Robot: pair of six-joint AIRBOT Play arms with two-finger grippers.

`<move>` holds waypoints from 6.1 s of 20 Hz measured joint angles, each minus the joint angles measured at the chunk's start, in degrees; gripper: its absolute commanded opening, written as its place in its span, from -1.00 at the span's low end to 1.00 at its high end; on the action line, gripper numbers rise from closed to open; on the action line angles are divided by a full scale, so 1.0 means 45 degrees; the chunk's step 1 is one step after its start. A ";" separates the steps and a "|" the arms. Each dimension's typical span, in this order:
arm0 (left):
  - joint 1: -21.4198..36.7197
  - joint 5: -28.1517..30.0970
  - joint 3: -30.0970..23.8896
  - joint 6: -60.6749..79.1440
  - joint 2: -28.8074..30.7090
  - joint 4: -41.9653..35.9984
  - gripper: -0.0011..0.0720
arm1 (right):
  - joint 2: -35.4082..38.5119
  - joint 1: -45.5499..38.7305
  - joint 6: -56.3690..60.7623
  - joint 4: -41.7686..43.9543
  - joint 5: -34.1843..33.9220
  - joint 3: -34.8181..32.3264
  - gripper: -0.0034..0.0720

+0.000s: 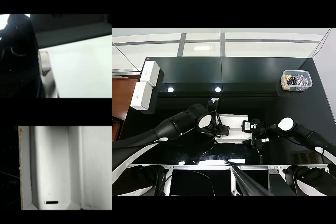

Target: Fold the box and place the chain.

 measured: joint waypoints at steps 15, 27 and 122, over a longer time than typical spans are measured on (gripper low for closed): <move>-0.0534 -0.0831 0.0855 -0.2657 -0.1127 0.1355 -0.37 | 0.0000 0.0000 -0.0005 0.0000 -0.0005 0.0000 0.36; -0.0559 -0.1277 0.1175 -0.3230 -0.1559 0.1375 -0.90 | 0.0000 0.0000 -0.0005 0.0005 0.0005 0.0000 0.36; -0.0544 -0.1341 0.1345 -0.2977 -0.1632 0.1394 -0.90 | 0.0525 -0.0325 0.1739 0.1535 0.1277 0.0359 -0.24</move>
